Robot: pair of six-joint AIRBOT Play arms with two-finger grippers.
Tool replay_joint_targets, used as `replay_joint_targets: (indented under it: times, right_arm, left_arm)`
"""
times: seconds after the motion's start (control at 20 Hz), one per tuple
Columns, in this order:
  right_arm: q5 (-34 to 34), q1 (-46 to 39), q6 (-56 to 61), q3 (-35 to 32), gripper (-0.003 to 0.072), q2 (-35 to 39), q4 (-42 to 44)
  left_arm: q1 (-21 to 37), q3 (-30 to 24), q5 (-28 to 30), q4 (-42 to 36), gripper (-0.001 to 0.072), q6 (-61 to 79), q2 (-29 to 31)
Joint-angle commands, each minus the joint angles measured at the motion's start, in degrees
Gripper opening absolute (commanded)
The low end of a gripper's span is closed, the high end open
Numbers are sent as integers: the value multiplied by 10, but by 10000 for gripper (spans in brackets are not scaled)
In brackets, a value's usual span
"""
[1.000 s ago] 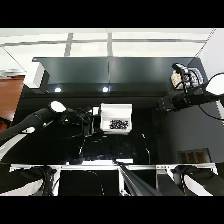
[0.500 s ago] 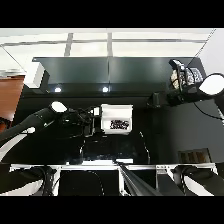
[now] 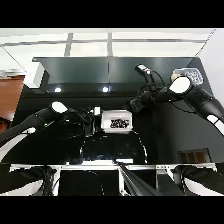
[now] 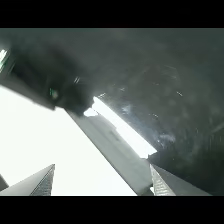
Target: Fold the box and place the chain.
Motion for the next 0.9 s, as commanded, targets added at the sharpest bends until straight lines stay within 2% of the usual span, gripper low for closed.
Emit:
replay_joint_targets:
  times: [0.0,0.1,0.45,0.75,0.85]
  right_arm:
    - [86,11,-208,6,719,18,-24]
    - [111,19,-214,0,719,15,-23]
    - [95,50,-274,-44,718,7,-22]
    - [63,50,-283,-47,718,5,-21]
    - [81,50,-272,-45,719,5,-21]
  left_arm:
    - [0,0,0,1,370,0,0]
    - [0,0,0,1,370,0,0]
    - [0,0,0,1,370,0,0]
    - [-1,0,1,1,370,0,0]
    - [-1,0,1,1,370,0,0]
